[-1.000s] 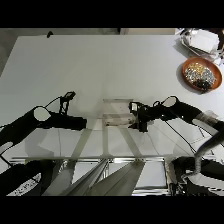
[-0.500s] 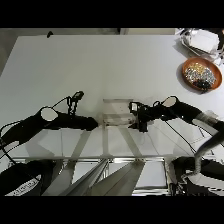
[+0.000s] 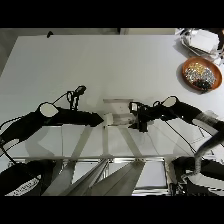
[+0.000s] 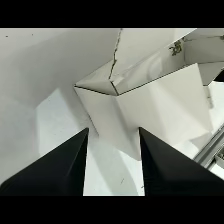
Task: Fold the box and place the chain.
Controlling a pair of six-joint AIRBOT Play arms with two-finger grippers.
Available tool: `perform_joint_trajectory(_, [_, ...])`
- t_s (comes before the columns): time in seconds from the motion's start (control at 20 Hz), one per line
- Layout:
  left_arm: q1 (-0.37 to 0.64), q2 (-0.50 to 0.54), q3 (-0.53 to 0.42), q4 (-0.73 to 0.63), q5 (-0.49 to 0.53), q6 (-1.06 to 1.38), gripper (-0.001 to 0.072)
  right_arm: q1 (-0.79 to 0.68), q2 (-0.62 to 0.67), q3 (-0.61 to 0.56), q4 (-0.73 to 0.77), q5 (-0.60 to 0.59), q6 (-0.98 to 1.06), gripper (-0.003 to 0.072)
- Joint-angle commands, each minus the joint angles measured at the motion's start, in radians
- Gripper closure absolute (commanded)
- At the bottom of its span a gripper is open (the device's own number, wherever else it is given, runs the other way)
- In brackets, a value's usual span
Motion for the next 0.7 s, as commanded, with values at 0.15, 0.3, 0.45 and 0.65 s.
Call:
perform_joint_trajectory(0.15, [-0.032,-0.002,0.006,-0.011,0.004,0.008,0.0269,0.000,0.001,0.001,0.000,0.000,0.000,0.0284])
perform_joint_trajectory(0.3, [-0.064,-0.006,0.030,0.000,0.021,-0.035,0.0255,0.000,0.001,0.001,0.000,0.000,0.000,0.0284])
perform_joint_trajectory(0.45, [-0.090,-0.031,0.088,0.114,0.020,-0.146,0.0255,0.000,0.001,0.001,0.000,0.000,0.000,0.0284])
perform_joint_trajectory(0.65, [-0.119,-0.071,0.118,0.191,0.020,-0.246,0.0247,0.000,0.001,0.001,0.000,0.000,0.000,0.0284])
